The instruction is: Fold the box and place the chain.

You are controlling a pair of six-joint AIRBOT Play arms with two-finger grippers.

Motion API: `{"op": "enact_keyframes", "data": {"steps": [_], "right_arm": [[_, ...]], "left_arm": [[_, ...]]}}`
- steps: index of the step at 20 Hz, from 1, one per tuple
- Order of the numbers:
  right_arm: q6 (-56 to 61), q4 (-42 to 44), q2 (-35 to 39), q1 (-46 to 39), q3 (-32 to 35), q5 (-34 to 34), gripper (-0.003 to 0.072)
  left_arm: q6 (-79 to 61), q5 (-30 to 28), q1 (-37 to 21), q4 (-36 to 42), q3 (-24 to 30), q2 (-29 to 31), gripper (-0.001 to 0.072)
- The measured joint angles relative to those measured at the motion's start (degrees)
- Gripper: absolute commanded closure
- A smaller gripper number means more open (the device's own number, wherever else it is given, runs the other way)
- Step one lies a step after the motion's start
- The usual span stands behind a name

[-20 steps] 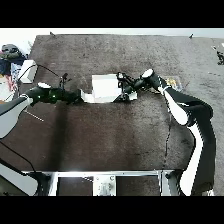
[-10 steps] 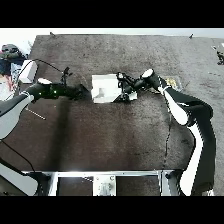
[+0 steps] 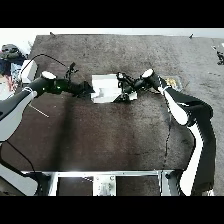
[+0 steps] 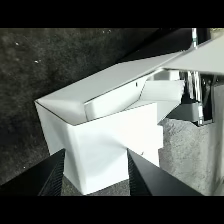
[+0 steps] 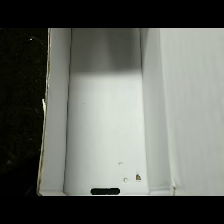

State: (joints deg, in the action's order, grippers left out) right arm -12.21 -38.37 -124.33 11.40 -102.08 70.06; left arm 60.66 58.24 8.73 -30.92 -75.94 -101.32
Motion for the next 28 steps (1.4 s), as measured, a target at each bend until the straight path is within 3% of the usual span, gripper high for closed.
{"op": "enact_keyframes", "data": {"steps": [18,28], "right_arm": [[0.00,0.00,0.00,0.00,0.00,0.00,0.0238],[0.00,0.00,0.00,-0.02,0.00,0.00,0.0238]], "left_arm": [[35.32,-2.71,10.51,-28.15,-9.94,-1.03,0.0294],[49.24,5.55,15.91,-44.17,-22.18,-8.15,0.0308]]}}
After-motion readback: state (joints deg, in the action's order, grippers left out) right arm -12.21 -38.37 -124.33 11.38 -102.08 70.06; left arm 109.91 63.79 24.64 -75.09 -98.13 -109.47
